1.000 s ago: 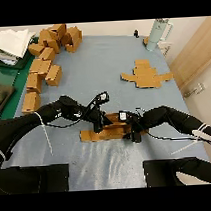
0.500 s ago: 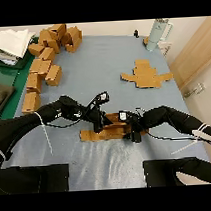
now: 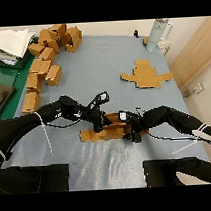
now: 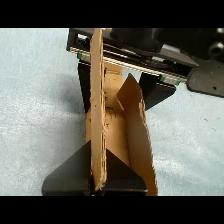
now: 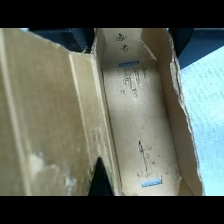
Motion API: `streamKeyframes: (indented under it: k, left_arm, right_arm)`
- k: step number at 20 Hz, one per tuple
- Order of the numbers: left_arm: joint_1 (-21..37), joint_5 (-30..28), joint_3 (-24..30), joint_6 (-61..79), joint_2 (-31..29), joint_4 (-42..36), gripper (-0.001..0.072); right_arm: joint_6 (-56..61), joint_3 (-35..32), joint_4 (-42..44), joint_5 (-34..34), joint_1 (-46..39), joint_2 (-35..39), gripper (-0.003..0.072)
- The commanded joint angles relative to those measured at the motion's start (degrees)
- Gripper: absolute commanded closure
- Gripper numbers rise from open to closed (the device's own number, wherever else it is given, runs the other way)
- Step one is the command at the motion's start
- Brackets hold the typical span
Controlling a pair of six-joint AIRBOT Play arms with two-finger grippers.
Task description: Fold the box.
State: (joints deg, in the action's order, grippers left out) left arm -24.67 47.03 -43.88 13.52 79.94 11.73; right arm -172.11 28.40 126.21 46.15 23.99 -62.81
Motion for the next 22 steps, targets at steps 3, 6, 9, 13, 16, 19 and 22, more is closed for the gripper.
streamKeyframes:
  k: [3, 6, 9, 13, 16, 19, 22]
  left_arm:
    - [0.2, -0.7, 0.0, 0.0, 0.0, -0.1, 0.0694]
    - [1.0, -0.6, 0.0, -2.6, -0.1, 0.0, 0.0326]
    - [3.1, 0.2, 0.0, -14.2, -0.5, 1.2, 0.0165]
    - [5.7, 1.0, 0.0, -26.6, -6.7, 16.4, 0.0164]
    - [6.1, 9.9, 0.0, -45.4, -11.4, 31.0, 0.0167]
    - [5.4, 23.6, 0.0, -58.2, -12.1, 30.8, 0.0698]
    - [0.7, 18.2, -0.1, -65.4, -12.0, 19.8, 0.0697]
  right_arm:
    - [0.0, 0.0, 0.0, 0.0, 0.0, 0.0, 0.0115]
    - [0.0, 0.0, 0.0, 0.0, 0.0, 0.0, 0.0115]
    - [0.0, 0.0, 0.0, 0.1, 0.1, 0.0, 0.0115]
    - [0.0, 0.0, 0.0, 0.1, 0.1, 0.0, 0.0115]
    - [0.0, 0.0, 0.0, 0.1, 0.0, 0.0, 0.0115]
    - [0.0, 0.0, 0.0, 0.1, 0.0, 0.0, 0.0114]
    - [0.0, 0.0, 0.0, 0.1, 0.0, 0.0, 0.0115]
